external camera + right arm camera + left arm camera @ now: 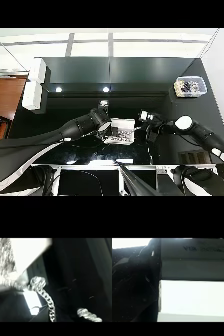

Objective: Fold the box and place the chain.

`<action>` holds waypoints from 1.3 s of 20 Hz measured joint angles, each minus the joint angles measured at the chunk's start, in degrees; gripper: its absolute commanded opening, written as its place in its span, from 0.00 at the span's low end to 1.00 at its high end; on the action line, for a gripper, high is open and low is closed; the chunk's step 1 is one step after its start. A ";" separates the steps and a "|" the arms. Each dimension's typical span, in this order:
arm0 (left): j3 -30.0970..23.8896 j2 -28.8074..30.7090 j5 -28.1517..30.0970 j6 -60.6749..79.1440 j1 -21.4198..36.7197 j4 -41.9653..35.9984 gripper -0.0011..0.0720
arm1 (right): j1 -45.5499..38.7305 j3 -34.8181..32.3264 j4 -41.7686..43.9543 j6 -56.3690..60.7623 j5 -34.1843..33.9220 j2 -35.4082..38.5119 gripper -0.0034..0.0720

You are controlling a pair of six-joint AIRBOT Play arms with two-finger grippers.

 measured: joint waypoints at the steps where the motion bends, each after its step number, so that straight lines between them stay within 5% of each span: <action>1: 0.00 0.00 -0.09 0.00 0.00 0.00 0.05 | 0.00 1.57 -2.27 5.27 2.89 1.22 0.05; 5: 0.00 0.00 -0.48 -0.04 0.00 -0.02 0.05 | 0.00 9.64 -10.75 25.09 17.81 7.48 0.05; 10: 0.00 0.00 -0.74 -0.02 0.00 -0.02 0.05 | 0.00 20.04 -7.41 44.78 31.36 12.15 0.05; 17: 0.00 0.00 -0.79 -0.02 0.00 0.00 0.05 | 0.24 23.56 12.02 53.77 32.33 13.22 0.05; 26: 0.00 0.00 -0.81 0.00 0.00 0.00 0.05 | 5.99 15.26 8.07 56.52 23.37 13.22 0.05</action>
